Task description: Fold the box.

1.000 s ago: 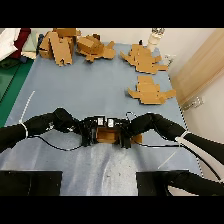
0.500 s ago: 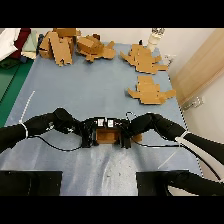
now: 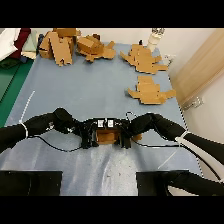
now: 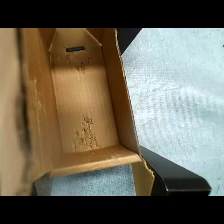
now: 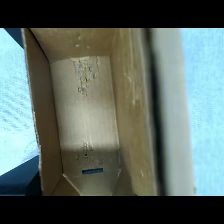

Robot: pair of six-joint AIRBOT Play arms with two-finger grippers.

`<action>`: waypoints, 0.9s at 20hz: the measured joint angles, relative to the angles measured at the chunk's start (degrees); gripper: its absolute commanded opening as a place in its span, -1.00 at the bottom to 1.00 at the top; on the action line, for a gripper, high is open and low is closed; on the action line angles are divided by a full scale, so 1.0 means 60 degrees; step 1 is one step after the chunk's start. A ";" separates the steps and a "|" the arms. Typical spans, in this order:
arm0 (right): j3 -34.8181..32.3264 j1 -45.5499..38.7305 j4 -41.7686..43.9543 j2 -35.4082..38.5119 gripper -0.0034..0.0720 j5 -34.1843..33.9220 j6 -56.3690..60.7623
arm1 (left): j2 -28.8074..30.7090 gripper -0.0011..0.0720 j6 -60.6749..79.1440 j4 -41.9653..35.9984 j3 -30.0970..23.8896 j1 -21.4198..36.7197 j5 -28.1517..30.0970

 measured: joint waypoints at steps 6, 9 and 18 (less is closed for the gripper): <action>0.0000 0.0000 0.0000 0.0000 0.67 0.0000 0.0000 | 0.0000 0.93 -0.0091 0.0317 -0.0004 0.0011 0.0000; 0.0000 0.0000 0.0000 0.0000 0.67 0.0000 0.0000 | 0.0000 0.93 -0.0109 0.0379 0.0000 0.0011 0.0000; 0.0000 0.0000 0.0044 0.0000 0.67 -0.0058 0.0000 | 0.0000 0.93 -0.0120 0.0401 0.0000 0.0011 -0.0004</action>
